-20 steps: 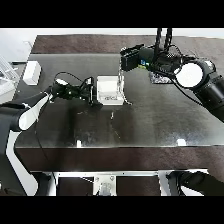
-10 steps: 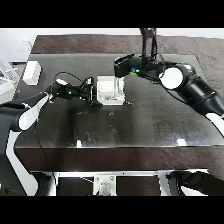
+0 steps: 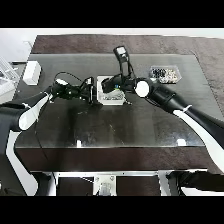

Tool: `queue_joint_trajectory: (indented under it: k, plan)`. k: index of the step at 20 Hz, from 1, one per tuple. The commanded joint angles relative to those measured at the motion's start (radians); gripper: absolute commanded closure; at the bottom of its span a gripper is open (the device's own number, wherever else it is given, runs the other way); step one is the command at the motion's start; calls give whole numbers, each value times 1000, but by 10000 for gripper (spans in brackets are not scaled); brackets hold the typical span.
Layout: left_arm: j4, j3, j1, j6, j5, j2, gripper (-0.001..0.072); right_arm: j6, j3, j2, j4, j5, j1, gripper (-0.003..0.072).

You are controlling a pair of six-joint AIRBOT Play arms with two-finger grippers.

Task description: Fold the box and place the chain.

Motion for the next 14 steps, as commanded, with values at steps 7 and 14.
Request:
queue_joint_trajectory:
  k: [7,14]
  plan:
    - [0,0,0,0,0,1,152,-6,-40,100,-341,264,-158,115]
    - [0,0,0,0,1,1,152,-732,-180,133,-135,292,-369,232]
